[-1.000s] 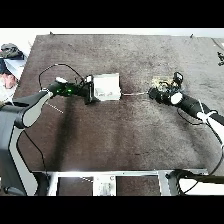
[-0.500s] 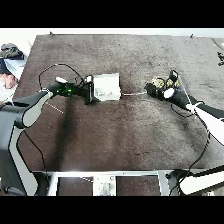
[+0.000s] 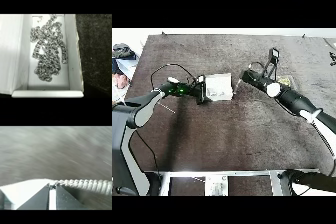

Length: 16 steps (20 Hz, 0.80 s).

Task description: Fold the box and place the chain.

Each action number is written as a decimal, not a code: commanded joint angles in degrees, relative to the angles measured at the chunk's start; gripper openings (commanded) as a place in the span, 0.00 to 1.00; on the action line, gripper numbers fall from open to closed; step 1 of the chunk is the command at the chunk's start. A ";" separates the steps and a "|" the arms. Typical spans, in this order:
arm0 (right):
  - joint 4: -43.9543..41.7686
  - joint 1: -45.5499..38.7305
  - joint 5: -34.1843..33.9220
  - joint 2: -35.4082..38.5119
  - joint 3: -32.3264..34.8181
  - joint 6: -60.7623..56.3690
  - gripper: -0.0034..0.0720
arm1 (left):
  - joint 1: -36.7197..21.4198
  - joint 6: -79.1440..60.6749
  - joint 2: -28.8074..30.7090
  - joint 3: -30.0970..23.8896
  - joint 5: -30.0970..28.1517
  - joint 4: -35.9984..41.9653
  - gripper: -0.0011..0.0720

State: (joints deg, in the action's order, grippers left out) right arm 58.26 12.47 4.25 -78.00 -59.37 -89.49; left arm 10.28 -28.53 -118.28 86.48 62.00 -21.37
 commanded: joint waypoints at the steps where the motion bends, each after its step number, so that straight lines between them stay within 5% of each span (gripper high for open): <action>1: 0.00 6.86 -3.50 3.43 -1.84 1.20 0.02 | -0.04 0.00 0.00 0.02 -0.02 0.00 0.39; 10: 0.42 13.64 -3.65 -1.14 -6.82 1.20 0.02 | -0.04 0.00 0.00 0.02 0.00 0.00 0.39; 14: 1.75 12.98 1.33 -5.05 -6.80 1.22 0.02 | -0.04 0.00 0.00 0.00 0.00 0.00 0.39; 16: 2.12 11.21 5.51 -6.14 -6.75 1.25 0.49 | -0.04 0.00 0.00 0.02 -0.02 -0.02 0.39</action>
State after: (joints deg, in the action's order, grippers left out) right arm 59.57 24.93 4.71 -82.24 -66.02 -88.23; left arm 10.28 -28.51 -118.28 86.48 62.00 -21.37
